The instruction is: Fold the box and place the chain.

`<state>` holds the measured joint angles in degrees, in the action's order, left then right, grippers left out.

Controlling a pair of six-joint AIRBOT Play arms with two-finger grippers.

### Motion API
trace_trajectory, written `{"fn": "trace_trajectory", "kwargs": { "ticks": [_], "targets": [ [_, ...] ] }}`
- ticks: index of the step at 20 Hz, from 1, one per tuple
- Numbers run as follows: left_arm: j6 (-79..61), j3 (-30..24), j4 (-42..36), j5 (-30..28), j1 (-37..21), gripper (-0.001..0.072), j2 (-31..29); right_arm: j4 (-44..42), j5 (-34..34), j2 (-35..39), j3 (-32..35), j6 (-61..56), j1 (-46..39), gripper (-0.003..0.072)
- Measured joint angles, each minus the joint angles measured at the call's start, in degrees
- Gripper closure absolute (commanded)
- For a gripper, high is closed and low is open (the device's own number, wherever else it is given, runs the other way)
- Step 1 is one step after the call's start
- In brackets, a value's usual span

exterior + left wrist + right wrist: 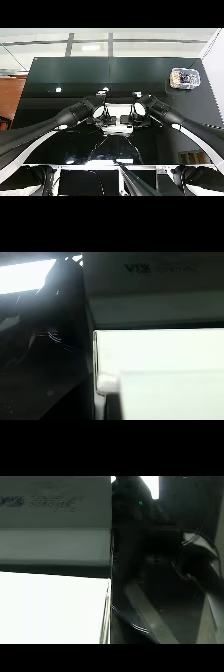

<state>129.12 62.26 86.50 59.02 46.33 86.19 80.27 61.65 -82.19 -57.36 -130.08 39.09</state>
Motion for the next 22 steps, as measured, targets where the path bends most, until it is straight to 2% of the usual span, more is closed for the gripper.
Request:
{"fn": "trace_trajectory", "kwargs": {
  "ticks": [7, 11, 15, 19, 22],
  "targets": [
    [-0.1, 0.0, 0.0, -0.3, 0.0, 0.0683, 0.0, 0.3, 2.6, 1.8, -0.9, 5.8, -0.4, 0.0401],
    [-0.1, 0.0, 0.0, -0.3, 0.0, 0.0683, 0.0, 0.3, 3.9, 5.0, -2.5, 9.7, -0.6, 0.0401],
    [-0.1, 0.0, 0.0, -0.3, 0.0, 0.0683, 0.0, 1.1, 8.3, 9.4, -4.0, 16.3, -1.8, 0.0403],
    [-0.1, 0.0, 0.0, -0.3, 0.0, 0.0683, 0.0, 9.4, 13.1, 15.1, -4.4, 21.9, -5.0, 0.0404],
    [-0.1, 0.0, 0.0, -0.3, 0.0, 0.0683, 0.0, 20.0, 12.1, 16.8, -4.5, 24.5, -10.8, 0.0406]
  ]
}}
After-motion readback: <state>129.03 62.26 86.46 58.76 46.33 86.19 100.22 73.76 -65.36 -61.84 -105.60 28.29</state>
